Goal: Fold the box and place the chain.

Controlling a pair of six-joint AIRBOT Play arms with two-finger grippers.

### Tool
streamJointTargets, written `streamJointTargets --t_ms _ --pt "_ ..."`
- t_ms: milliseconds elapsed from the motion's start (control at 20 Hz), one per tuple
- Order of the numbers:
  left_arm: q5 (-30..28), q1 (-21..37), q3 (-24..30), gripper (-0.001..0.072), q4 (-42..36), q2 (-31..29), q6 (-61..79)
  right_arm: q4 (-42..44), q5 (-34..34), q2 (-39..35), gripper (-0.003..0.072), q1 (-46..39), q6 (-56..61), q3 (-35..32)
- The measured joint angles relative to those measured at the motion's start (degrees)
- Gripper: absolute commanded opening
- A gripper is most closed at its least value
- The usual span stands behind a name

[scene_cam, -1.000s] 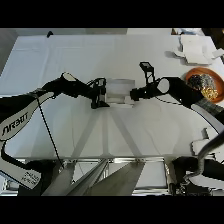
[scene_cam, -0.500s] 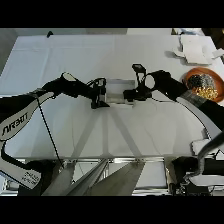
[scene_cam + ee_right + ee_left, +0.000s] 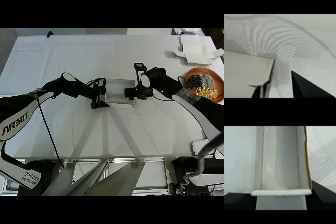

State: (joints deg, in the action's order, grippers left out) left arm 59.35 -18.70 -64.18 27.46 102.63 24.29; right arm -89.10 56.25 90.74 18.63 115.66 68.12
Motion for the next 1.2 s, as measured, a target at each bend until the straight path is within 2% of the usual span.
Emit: streamJointTargets --t_ms 650,950,1050,1200 --pt "0.0 0.0 0.0 0.0228 0.0 0.0 0.2 -2.2 0.3 0.8 0.0335 3.0 1.5 0.2" --pt "0.0 0.0 0.0 0.0228 0.0 0.0 0.1 -2.6 3.2 3.6 0.0331 3.5 2.5 3.9" --pt "0.0 0.0 0.0 0.0228 0.0 0.0 0.0 -2.6 3.9 4.5 0.0255 3.6 2.8 5.1" --pt "0.0 0.0 0.0 0.0228 0.0 0.0 0.0 -2.8 4.7 5.5 0.0255 3.9 2.9 5.9"
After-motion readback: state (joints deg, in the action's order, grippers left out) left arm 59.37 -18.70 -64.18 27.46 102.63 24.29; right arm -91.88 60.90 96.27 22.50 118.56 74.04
